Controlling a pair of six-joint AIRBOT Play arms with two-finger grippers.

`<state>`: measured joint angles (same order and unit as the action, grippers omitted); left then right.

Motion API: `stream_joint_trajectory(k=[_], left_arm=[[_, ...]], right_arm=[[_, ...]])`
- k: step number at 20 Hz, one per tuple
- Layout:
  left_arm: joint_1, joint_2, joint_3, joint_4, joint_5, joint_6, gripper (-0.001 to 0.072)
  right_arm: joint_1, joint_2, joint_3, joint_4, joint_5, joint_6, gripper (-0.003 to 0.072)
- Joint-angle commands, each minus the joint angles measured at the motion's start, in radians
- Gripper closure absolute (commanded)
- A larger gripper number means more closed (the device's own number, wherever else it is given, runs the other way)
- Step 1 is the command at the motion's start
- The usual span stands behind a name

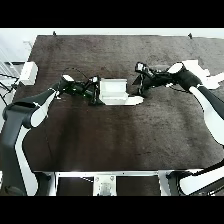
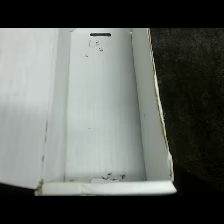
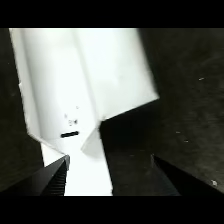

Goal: Fold the box and place the chain.

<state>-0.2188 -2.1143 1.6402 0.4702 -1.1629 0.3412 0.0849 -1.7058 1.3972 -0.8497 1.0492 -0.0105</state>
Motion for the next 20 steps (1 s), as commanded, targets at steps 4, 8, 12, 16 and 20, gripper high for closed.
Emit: stream_joint_trajectory(k=[4,8,12,16,20], left_arm=[[0.000,-0.001,0.000,0.000,0.001,0.000,0.0235],[0.000,-0.001,0.000,0.000,0.001,0.000,0.0235],[0.000,-0.001,0.000,0.000,0.001,0.000,0.0236],[0.000,-0.001,0.000,0.000,0.001,0.000,0.0236],[0.000,-0.001,0.000,0.000,0.001,0.000,0.0236]], right_arm=[[0.052,-0.053,-0.032,-0.035,0.006,-0.043,0.0089],[0.069,-0.061,-0.032,-0.030,-0.013,-0.043,0.0299],[0.105,-0.062,-0.032,-0.004,-0.030,-0.044,0.0402],[0.155,-0.068,-0.032,0.027,-0.123,-0.043,0.0422],[0.162,-0.085,-0.032,0.047,-0.126,-0.044,0.0379]])
